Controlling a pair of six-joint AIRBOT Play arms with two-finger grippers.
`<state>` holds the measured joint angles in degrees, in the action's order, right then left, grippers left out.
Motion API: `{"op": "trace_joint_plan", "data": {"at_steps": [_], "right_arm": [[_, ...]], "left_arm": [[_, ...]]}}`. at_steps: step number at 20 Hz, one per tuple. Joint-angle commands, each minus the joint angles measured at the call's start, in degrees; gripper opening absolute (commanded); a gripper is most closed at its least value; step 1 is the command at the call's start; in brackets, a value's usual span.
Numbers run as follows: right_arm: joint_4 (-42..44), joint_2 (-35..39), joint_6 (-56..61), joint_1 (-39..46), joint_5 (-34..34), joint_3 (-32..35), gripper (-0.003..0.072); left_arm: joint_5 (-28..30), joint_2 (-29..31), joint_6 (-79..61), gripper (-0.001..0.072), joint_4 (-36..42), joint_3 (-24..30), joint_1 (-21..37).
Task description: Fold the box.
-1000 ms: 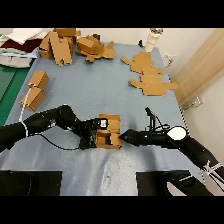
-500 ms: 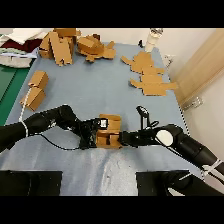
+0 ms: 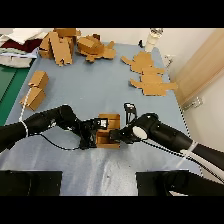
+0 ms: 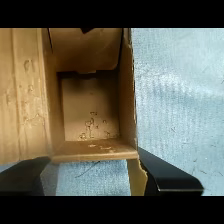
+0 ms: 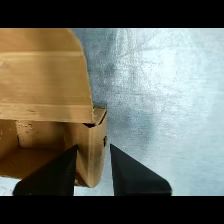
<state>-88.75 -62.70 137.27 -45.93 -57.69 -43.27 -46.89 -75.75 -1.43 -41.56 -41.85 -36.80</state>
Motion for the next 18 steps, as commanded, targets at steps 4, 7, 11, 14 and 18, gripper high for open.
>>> {"op": "trace_joint_plan", "data": {"at_steps": [4, 7, 11, 14, 18], "right_arm": [[-1.9, -4.44, 3.15, -1.62, -3.93, -4.52, 0.0377], [-2.8, -4.24, 3.32, -1.73, -11.58, -5.05, 0.0377], [-2.23, -4.15, 3.34, -2.34, -10.64, -5.6, 0.0464], [-0.31, -4.63, 3.3, -2.43, -9.73, -5.57, 0.0522], [1.29, -6.43, 4.9, -2.43, -6.38, -5.64, 0.0527]], "left_arm": [[0.46, -0.04, -0.11, 0.0407, -0.02, 0.02, 0.0], [0.48, -0.04, -0.13, 0.0408, -0.02, 0.02, 0.0], [0.46, -0.04, -0.22, 0.0408, -0.02, 0.02, 0.0], [0.68, -0.04, -0.22, 0.0407, -0.02, 0.02, -0.02], [1.51, -0.04, -0.22, 0.0408, -0.02, 0.02, 0.0]]}}
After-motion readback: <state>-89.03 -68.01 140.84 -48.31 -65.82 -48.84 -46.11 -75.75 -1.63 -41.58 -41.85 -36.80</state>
